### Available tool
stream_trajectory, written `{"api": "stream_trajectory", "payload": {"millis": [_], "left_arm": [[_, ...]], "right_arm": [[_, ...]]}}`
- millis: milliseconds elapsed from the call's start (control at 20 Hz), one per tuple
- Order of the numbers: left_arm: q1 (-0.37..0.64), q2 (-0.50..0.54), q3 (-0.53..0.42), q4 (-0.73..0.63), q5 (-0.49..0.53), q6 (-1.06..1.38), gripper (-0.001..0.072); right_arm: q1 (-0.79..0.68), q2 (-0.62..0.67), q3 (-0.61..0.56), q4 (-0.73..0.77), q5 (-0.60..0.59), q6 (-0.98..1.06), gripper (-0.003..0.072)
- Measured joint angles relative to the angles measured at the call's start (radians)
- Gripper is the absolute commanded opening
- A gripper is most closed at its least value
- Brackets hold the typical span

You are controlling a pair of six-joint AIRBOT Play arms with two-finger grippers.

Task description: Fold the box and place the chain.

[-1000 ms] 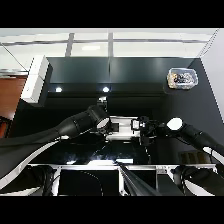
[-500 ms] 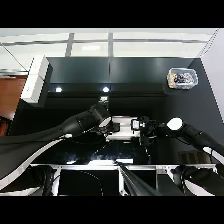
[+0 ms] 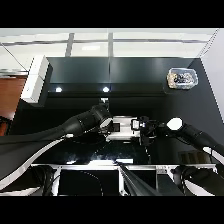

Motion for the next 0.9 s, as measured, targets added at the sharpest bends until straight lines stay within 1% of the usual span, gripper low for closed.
{"api": "stream_trajectory", "payload": {"millis": [100, 200, 400, 450, 550, 600, 650, 700, 750, 800, 850, 900], "left_arm": [[0.000, 0.000, 0.002, 0.000, -0.003, 0.000, 0.0030], [0.000, 0.000, 0.003, 0.000, -0.008, 0.000, 0.0195], [0.002, 0.000, 0.005, 0.002, -0.010, -0.004, 0.0200], [0.002, 0.000, 0.005, 0.002, -0.010, -0.004, 0.0214], [0.003, 0.000, 0.005, 0.002, -0.010, -0.006, 0.0427], [0.003, 0.000, 0.005, 0.001, -0.009, -0.008, 0.0438], [0.003, 0.000, 0.005, 0.001, -0.009, -0.008, 0.0438], [0.003, 0.000, 0.005, 0.001, -0.009, -0.008, 0.0423], [0.003, 0.000, 0.005, 0.000, -0.009, -0.008, 0.0334], [0.003, 0.000, 0.005, 0.000, -0.009, -0.008, 0.0167], [0.003, 0.000, 0.005, 0.000, -0.009, -0.009, 0.0026], [0.003, 0.000, 0.006, -0.001, -0.007, -0.003, 0.0025]], "right_arm": [[0.000, 0.000, 0.000, 0.000, 0.000, 0.000, 0.0439], [0.000, 0.000, 0.000, 0.000, 0.000, 0.000, 0.0439], [0.000, 0.000, 0.000, -0.001, 0.000, -0.001, 0.0439], [0.000, 0.000, 0.000, -0.001, 0.000, -0.001, 0.0439], [0.000, 0.000, 0.000, -0.001, 0.000, -0.001, 0.0439], [0.000, 0.000, 0.000, -0.001, 0.000, -0.001, 0.0439], [0.000, 0.000, 0.000, -0.001, 0.000, -0.001, 0.0439], [0.000, 0.000, 0.000, -0.001, 0.000, 0.000, 0.0439], [0.000, 0.000, 0.000, -0.001, 0.000, -0.001, 0.0439], [0.000, 0.000, 0.000, -0.001, 0.000, -0.001, 0.0439], [0.000, 0.000, 0.000, -0.001, 0.000, 0.000, 0.0439], [0.000, 0.000, 0.000, -0.001, 0.000, -0.001, 0.0439]]}}
